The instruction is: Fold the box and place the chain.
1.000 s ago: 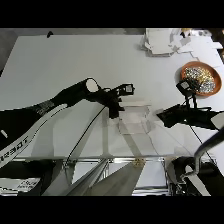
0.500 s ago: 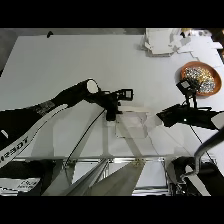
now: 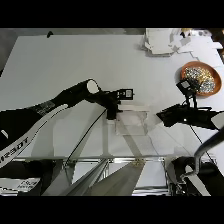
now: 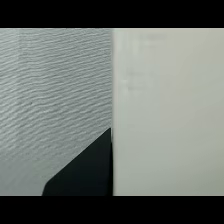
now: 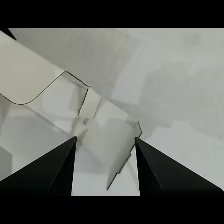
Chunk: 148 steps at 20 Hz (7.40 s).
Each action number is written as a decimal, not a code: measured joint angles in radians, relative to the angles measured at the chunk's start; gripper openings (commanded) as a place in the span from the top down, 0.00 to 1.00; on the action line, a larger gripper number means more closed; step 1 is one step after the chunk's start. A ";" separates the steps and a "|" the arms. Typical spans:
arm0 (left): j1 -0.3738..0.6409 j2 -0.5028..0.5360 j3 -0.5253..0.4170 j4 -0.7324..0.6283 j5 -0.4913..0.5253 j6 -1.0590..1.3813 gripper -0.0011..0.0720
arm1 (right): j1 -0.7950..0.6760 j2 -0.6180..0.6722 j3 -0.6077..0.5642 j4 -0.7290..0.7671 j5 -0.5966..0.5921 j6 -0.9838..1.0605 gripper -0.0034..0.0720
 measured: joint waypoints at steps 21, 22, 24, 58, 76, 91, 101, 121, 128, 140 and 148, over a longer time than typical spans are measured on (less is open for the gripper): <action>0.000 -0.028 0.000 -0.016 0.010 -0.036 0.98 | 0.000 0.000 0.000 -0.003 0.000 0.000 0.41; 0.000 -0.029 0.000 -0.016 0.011 -0.039 0.98 | 0.000 0.000 0.000 -0.003 0.000 0.000 0.41; 0.000 -0.032 0.000 -0.013 0.010 -0.043 0.98 | 0.000 0.000 0.000 -0.004 0.000 0.000 0.41; -0.012 -0.003 0.000 0.050 0.020 -0.047 0.98 | 0.000 0.000 0.000 -0.008 0.000 -0.001 0.41; -0.012 -0.006 0.000 0.048 0.019 -0.047 0.97 | 0.000 -0.001 0.000 0.030 0.020 -0.176 0.93; -0.012 -0.006 0.000 0.047 0.016 -0.047 0.97 | 0.414 -0.010 -0.063 -0.186 0.016 -0.446 0.10; -0.013 -0.006 0.000 0.047 0.016 -0.047 0.97 | 0.623 -0.040 -0.247 -0.288 -0.364 -0.417 0.03; -0.013 -0.007 0.000 0.047 0.017 -0.047 0.97 | 0.497 -0.082 -0.218 -0.272 -0.476 -0.435 0.04; -0.013 -0.007 0.000 0.047 0.016 -0.047 0.97 | 0.403 -0.082 -0.185 -0.134 -0.439 -0.604 0.04; -0.013 -0.007 0.000 0.047 0.016 -0.047 0.97 | 0.249 -0.090 -0.165 0.109 -0.356 -0.882 0.04; -0.013 -0.007 0.000 0.047 0.016 -0.047 0.97 | 0.178 -0.169 -0.150 0.224 -0.333 -1.013 0.04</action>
